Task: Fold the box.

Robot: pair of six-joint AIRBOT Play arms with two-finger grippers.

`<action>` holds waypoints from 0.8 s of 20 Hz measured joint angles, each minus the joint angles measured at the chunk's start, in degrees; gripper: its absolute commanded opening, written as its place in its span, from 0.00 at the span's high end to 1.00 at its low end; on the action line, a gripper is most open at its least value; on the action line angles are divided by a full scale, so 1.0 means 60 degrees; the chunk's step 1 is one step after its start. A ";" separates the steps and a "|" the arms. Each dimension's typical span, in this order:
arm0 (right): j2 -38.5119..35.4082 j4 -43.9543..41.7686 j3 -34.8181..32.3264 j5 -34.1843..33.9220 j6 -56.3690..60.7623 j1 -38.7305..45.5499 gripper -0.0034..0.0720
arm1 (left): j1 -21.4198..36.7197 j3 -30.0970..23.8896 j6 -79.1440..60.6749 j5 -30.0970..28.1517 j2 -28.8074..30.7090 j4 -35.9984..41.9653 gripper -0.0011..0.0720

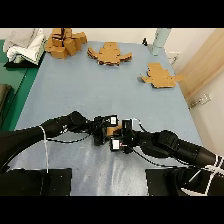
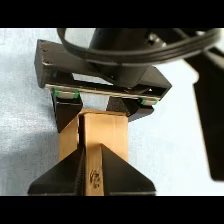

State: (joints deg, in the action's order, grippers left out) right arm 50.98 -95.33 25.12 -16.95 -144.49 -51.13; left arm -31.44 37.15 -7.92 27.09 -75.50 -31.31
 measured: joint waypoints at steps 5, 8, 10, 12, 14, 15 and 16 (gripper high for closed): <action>-0.0051 -0.0004 0.0000 -0.0044 0.0000 0.0004 0.73 | 0.0000 0.0000 0.0000 0.0004 0.0000 0.0000 0.34; -0.0244 -0.0007 0.0000 -0.0069 0.0004 0.0004 0.47 | 0.0000 0.0000 -0.0004 0.0000 0.0000 0.0000 0.34; -0.0368 -0.0007 0.0000 -0.0058 0.0004 0.0007 0.47 | 0.0000 0.0000 -0.0004 0.0000 0.0000 0.0000 0.34; -0.0444 -0.0007 0.0000 -0.0055 0.0004 0.0007 0.47 | 0.0000 0.0000 -0.0004 0.0000 0.0000 0.0000 0.34; -0.0499 -0.0011 0.0000 -0.0055 0.0004 0.0007 0.58 | 0.0000 0.0000 0.0000 0.0004 0.0000 0.0000 0.34; -0.0535 -0.0015 0.0000 -0.0055 0.0004 0.0007 0.74 | 0.0000 0.0000 -0.0004 0.0000 0.0000 0.0000 0.34; -0.0590 -0.0018 0.0000 -0.0055 0.0004 0.0007 0.78 | 0.0000 0.0000 0.0000 0.0004 0.0000 0.0000 0.34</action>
